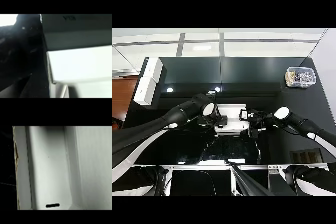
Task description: Fold the box and place the chain.
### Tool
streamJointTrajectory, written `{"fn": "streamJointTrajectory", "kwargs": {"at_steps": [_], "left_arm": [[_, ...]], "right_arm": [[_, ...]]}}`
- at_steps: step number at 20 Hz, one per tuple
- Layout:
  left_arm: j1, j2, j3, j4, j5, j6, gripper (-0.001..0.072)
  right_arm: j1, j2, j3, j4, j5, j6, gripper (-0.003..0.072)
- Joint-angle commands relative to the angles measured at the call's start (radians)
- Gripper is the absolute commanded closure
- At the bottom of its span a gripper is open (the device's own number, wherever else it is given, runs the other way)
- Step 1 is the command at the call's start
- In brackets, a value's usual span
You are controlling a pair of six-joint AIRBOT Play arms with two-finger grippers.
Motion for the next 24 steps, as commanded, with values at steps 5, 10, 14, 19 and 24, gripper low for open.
{"fn": "streamJointTrajectory", "kwargs": {"at_steps": [5,10,14,19,24], "left_arm": [[-0.037,-0.034,0.045,0.069,-0.045,-0.087,0.0367],[-0.037,-0.034,0.045,0.068,-0.031,-0.089,0.0634],[-0.037,-0.034,0.045,0.068,-0.03,-0.089,0.0681],[-0.037,-0.034,0.045,0.068,-0.03,-0.089,0.0354],[-0.036,-0.048,0.045,0.08,-0.03,-0.089,0.0359]], "right_arm": [[0.0,0.0,0.0,0.0,0.0,0.0,0.0638],[0.0,0.0,0.0,0.0,0.0,0.0,0.0638],[0.0,0.0,0.0,0.0,0.0,0.0,0.0638],[0.0,0.0,0.0,0.0,0.0,0.0,0.0638],[0.0,0.0,0.0,0.0,0.0,0.0,0.0638]]}}
